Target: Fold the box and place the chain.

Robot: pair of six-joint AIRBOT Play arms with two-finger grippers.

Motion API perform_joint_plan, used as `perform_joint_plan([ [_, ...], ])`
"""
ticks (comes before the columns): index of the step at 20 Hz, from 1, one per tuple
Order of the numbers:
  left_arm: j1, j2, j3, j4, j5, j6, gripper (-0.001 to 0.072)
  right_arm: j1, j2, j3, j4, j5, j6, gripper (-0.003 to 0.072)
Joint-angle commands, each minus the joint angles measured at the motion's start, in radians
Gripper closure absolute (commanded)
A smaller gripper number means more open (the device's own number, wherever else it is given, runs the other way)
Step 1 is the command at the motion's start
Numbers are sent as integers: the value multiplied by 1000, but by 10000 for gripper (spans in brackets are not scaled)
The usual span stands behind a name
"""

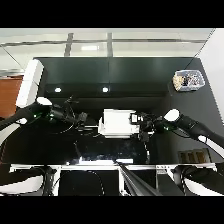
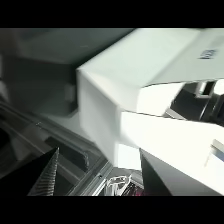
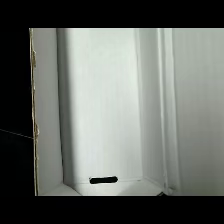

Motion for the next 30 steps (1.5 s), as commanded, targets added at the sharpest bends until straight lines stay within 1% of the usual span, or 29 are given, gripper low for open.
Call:
perform_joint_plan([
  [1,-68,0,70,54,2,-86,133,0,0,0,0,0,0,560],
  [3,-116,0,114,127,16,-163,133,0,0,0,0,0,0,560],
  [6,-183,0,171,243,66,-303,133,0,0,0,0,0,0,560],
  [9,-249,0,207,315,118,-408,133,0,0,0,0,0,0,560],
  [11,-290,0,219,349,140,-466,133,0,0,0,0,0,0,560],
  [14,-344,1,226,454,163,-584,133,0,0,0,0,0,0,560],
  [19,-425,11,229,602,237,-785,134,0,0,0,0,0,0,560],
  [22,-505,11,255,763,237,-959,135,0,0,0,0,0,0,560],
  [26,-644,10,327,1051,217,-1237,135,0,0,0,0,0,0,560],
  [27,-671,8,340,1101,203,-1302,140,0,0,0,0,0,0,560],
  [29,-708,-7,358,1121,184,-1353,174,0,0,0,0,0,0,560],
  [30,-719,-17,360,1115,183,-1355,174,0,0,0,0,0,0,560],
])
